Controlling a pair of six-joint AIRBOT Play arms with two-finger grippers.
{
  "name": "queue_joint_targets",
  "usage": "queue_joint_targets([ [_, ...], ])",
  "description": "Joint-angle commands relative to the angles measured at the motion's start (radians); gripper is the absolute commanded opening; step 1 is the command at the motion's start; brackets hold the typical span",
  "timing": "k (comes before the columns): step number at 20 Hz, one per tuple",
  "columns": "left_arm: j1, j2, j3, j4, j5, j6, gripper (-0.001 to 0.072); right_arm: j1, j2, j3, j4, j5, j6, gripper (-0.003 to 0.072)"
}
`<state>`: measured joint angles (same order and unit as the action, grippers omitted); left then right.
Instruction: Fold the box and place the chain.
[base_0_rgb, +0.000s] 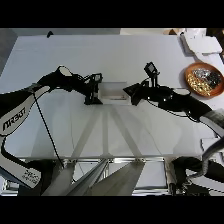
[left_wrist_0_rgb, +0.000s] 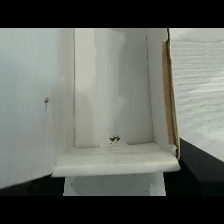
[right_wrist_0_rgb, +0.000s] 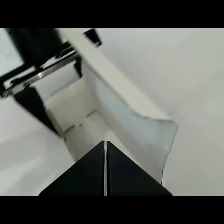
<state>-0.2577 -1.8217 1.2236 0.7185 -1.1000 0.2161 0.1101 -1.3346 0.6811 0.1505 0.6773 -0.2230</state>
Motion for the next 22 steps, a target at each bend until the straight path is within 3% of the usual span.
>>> queue_joint_targets([
  [1, 0.001, 0.0, 0.0, 0.0, 0.0, 0.0, 0.0275, 0.008, -0.093, 0.039, 0.212, -0.023, -0.051, 0.0005],
  [6, 0.001, 0.0, 0.0, 0.0, 0.0, 0.0, 0.0275, 0.008, -0.18, 0.108, 0.212, -0.098, -0.05, 0.0006],
  [14, 0.001, 0.0, 0.0, 0.0, 0.0, 0.0, 0.0275, 0.008, -0.233, 0.108, 0.137, -0.121, -0.062, 0.0006],
  [19, 0.001, 0.0, 0.0, 0.0, 0.0, 0.0, 0.0275, 0.008, -0.23, 0.108, 0.119, -0.105, -0.062, 0.0007],
  [22, 0.001, 0.0, 0.0, 0.0, 0.0, 0.0, 0.0275, 0.008, -0.157, 0.108, -0.017, -0.096, -0.015, 0.0008],
])
